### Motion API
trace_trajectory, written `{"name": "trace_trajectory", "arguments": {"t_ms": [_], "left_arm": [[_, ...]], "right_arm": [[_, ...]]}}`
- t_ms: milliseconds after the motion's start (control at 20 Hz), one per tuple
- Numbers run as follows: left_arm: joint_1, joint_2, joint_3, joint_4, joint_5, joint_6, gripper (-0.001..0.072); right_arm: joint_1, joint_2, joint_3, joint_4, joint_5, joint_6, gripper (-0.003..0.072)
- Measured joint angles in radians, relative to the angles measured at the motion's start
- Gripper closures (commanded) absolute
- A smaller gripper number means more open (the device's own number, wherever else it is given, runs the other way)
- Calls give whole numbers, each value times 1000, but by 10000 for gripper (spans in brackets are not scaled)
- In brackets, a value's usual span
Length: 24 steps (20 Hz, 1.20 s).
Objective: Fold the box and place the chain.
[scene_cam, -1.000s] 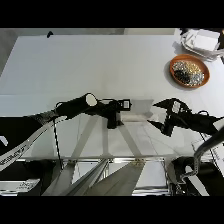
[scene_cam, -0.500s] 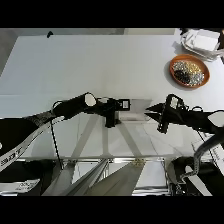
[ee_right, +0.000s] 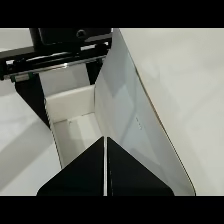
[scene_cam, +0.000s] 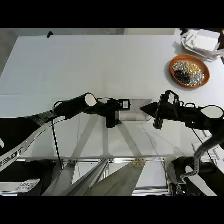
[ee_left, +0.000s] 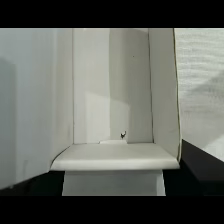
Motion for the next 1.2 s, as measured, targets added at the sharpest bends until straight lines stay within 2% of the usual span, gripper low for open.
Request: {"name": "trace_trajectory", "arguments": {"t_ms": [350,600,850,1200], "left_arm": [[0,-14,1,-1,-10,0,499],[0,-16,1,1,-12,-1,499],[0,-16,1,3,-13,-3,499],[0,-17,1,2,-14,-2,499]], "right_arm": [[0,-23,0,44,-18,-51,672],[0,-54,0,156,-138,-64,674],[0,-160,0,193,-230,-56,672],[0,-257,0,163,-274,12,672]]}}
